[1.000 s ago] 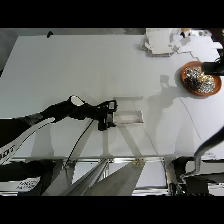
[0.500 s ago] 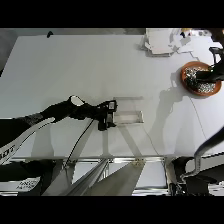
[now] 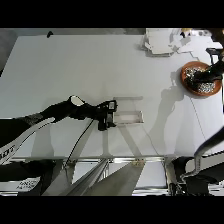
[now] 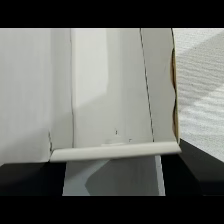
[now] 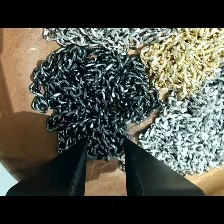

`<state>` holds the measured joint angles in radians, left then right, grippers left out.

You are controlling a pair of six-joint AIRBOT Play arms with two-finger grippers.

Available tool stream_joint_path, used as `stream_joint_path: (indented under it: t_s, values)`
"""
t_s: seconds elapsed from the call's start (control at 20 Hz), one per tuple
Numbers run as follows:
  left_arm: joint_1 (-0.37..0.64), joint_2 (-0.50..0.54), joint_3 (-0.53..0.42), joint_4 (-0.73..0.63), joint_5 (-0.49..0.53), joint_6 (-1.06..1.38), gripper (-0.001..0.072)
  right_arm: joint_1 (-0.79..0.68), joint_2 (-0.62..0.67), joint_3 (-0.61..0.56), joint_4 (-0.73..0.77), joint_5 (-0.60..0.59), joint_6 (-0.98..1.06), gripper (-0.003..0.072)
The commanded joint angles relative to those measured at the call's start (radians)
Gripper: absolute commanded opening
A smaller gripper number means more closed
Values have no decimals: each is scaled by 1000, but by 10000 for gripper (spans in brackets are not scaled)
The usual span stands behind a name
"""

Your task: Fold the box and place the chain.

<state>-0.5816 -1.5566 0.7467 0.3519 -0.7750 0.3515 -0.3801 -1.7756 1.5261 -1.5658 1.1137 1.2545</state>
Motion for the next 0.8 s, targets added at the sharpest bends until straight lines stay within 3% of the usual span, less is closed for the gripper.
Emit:
stream_joint_path:
  t_s: [0.0, 0.05, 0.45, 0.55, 0.75]
  values:
    - [0, 1, 0, 0, 0, 0, 150, 1, -13, 1, 6, -1, -11, 157]
    - [0, 1, 0, 0, 0, 0, 150, 1, -20, 1, 3, 4, -11, 108]
    - [0, 1, 0, 0, 0, 0, 150, 1, -32, 1, -5, -1, -10, 118]
    - [0, 1, 0, 0, 0, 0, 150, 1, -32, 1, -5, 2, -10, 17]
    - [0, 1, 0, 0, 0, 0, 150, 1, 22, 2, -20, 52, -38, 16]
